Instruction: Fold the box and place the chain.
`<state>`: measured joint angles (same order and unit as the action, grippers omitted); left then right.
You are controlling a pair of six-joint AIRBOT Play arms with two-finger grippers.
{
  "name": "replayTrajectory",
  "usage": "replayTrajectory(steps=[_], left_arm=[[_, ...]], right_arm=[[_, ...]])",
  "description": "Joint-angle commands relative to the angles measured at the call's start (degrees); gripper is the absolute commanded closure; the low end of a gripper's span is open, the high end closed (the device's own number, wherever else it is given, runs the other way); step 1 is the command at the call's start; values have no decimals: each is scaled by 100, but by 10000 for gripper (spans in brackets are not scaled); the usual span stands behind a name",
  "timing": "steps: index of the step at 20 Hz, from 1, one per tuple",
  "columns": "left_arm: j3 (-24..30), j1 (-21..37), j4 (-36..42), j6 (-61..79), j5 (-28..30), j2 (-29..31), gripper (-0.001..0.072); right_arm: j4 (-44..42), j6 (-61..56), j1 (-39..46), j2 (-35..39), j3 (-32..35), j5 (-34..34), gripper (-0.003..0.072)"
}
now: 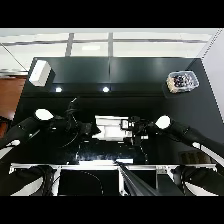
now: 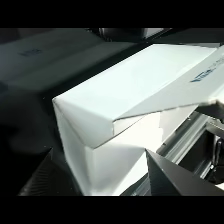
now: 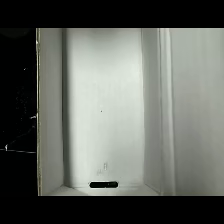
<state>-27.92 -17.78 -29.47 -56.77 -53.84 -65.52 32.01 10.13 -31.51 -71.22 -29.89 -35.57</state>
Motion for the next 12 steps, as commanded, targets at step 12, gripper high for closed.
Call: replayTrajectory(steps=[12], left_arm=[[-9, -323, -337, -1080, 249, 570, 87]], right_arm=[[0, -2, -4, -2, 2, 0, 287]])
